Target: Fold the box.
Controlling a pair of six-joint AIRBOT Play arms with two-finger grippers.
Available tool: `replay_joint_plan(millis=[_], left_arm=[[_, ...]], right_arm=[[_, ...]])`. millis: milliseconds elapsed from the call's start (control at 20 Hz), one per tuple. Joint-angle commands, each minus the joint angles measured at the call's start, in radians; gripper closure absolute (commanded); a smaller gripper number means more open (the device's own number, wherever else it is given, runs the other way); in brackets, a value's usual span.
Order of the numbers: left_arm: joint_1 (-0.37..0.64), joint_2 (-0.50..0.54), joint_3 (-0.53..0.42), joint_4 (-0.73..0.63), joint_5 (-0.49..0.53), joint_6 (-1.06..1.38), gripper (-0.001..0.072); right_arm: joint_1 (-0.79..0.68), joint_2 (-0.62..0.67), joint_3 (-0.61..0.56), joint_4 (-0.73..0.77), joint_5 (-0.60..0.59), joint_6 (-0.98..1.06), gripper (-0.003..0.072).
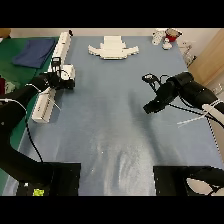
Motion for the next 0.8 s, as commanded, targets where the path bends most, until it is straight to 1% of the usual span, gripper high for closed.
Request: replay_joint_plan(millis=[0, 200, 600, 650, 700, 750], left_arm=[[0.004, -0.021, 0.001, 0.009, 0.003, -0.015, 0.018], [0.002, -0.027, 0.001, 0.011, 0.036, -0.011, 0.018], [0.002, -0.027, 0.001, 0.013, 0.006, 0.0, 0.018], [0.002, -0.027, 0.001, 0.013, 0.005, 0.019, 0.0161], [0.002, -0.027, 0.001, 0.013, 0.005, 0.023, 0.003], [0.002, -0.027, 0.001, 0.012, 0.004, 0.022, 0.0003]], right_arm=[[0.0, -0.001, 0.001, 0.0, 0.0, 0.0, 0.0681], [0.0, -0.001, 0.001, 0.0, 0.0, 0.0, 0.0681], [0.0, -0.001, 0.001, 0.0, 0.0, 0.0, 0.0681], [0.0, -0.001, 0.001, 0.0, 0.0, 0.0, 0.0681], [0.0, -0.001, 0.001, 0.0, 0.0, 0.0, 0.0681], [0.0, -0.001, 0.001, 0.0, 0.0, 0.0, 0.0681]])
